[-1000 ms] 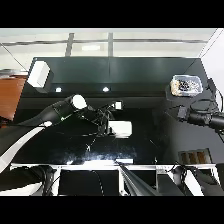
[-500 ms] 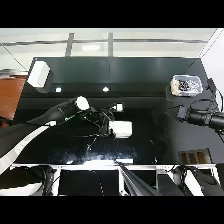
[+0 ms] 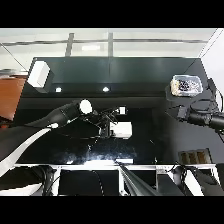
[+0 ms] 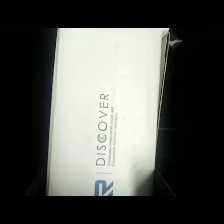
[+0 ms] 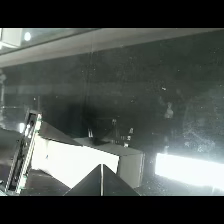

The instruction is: Fold the box and place the chain.

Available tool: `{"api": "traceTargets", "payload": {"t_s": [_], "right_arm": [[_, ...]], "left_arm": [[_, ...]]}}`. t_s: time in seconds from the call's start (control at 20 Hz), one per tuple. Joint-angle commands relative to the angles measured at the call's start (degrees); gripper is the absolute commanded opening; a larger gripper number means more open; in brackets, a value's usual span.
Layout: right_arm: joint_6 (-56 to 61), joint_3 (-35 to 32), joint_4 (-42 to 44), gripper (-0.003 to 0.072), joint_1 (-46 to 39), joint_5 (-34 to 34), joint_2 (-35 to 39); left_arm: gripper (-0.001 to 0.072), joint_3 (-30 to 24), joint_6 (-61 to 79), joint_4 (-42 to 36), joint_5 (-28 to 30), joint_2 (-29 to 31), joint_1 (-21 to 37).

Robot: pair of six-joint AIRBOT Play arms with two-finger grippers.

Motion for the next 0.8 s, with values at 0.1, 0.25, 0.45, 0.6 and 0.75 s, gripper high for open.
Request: {"api": "traceTargets", "payload": {"t_s": [0.1,0.25,0.45,0.6,0.75], "right_arm": [[-0.09,0.04,-0.04,0.0025,0.0,-0.15,0.02],[-0.09,0.04,-0.83,0.0025,0.0,-0.72,0.02],[-0.37,0.02,-0.81,0.0025,0.0,-0.85,0.02],[-1.44,0.02,-0.81,0.0025,0.0,-0.92,0.02],[-1.79,0.02,-0.79,0.0025,0.0,-1.64,0.02]], "left_arm": [[0.0163,0.68,-6.64,6.82,-3.52,5.27,3.52],[0.0164,0.7,-16.57,16.94,-8.09,10.4,10.32],[0.0164,0.7,-24.09,27.17,-12.74,17.03,25.68],[0.0164,0.7,-27.5,28.13,-14.56,18.93,42.21],[0.0164,0.68,-31.93,25.83,-13.49,18.82,59.52]]}}
